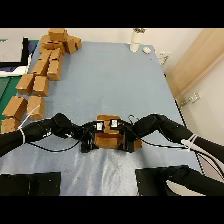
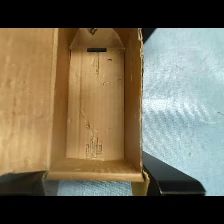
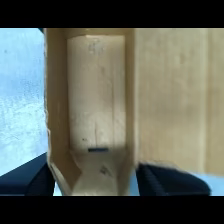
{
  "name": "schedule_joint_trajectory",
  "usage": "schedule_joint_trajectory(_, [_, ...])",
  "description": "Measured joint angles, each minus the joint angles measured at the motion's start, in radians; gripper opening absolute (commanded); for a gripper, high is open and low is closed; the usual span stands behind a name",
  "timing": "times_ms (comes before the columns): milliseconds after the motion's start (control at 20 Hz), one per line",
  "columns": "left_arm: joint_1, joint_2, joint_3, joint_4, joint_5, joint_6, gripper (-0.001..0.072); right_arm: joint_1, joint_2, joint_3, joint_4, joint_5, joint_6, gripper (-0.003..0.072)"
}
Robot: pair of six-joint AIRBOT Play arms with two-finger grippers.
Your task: Fold the box.
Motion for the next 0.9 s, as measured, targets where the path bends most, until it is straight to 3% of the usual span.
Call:
schedule_joint_trajectory(300, [0.0,0.0,0.0,0.0,0.004,0.0,0.0422,-0.027,0.155,0.0,-0.179,-0.026,0.182,0.072])
schedule_joint_trajectory(550, [0.0,0.0,0.0,0.0,0.005,0.0,0.0422,-0.034,0.306,0.0,-0.225,-0.049,0.241,0.072])
schedule_joint_trajectory(900, [0.0,0.0,0.0,0.0,0.006,0.0,0.0422,-0.032,0.389,0.0,0.014,-0.309,0.575,0.072])
